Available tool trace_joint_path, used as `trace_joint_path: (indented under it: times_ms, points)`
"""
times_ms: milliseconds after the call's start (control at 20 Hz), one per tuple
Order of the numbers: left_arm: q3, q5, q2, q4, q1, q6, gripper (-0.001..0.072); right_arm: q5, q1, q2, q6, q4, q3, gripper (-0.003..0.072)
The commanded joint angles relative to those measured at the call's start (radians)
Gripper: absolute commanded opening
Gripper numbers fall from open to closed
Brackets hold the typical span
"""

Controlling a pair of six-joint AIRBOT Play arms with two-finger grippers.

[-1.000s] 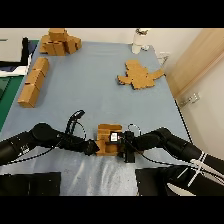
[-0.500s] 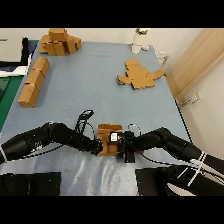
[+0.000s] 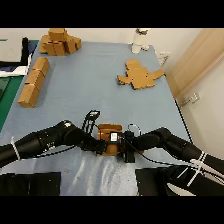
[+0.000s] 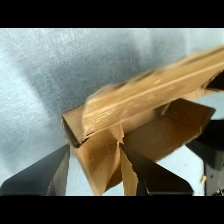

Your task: Fold the box.

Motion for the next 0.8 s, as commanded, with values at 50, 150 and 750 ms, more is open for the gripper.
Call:
trace_joint_path:
  times_ms: [50,150,750]
  points:
    - [0.101,-0.103,-0.074,0.199,-0.079,-0.237,0.0474,0.000,0.000,0.000,0.000,0.000,0.001,0.0442]
    - [0.142,-0.142,-0.125,0.226,-0.111,-0.301,0.0458,0.000,0.000,0.000,0.000,0.000,0.001,0.0442]
    - [0.221,-0.211,-0.209,0.287,-0.148,-0.494,0.0013,0.000,0.000,0.000,0.000,0.000,0.001,0.0442]
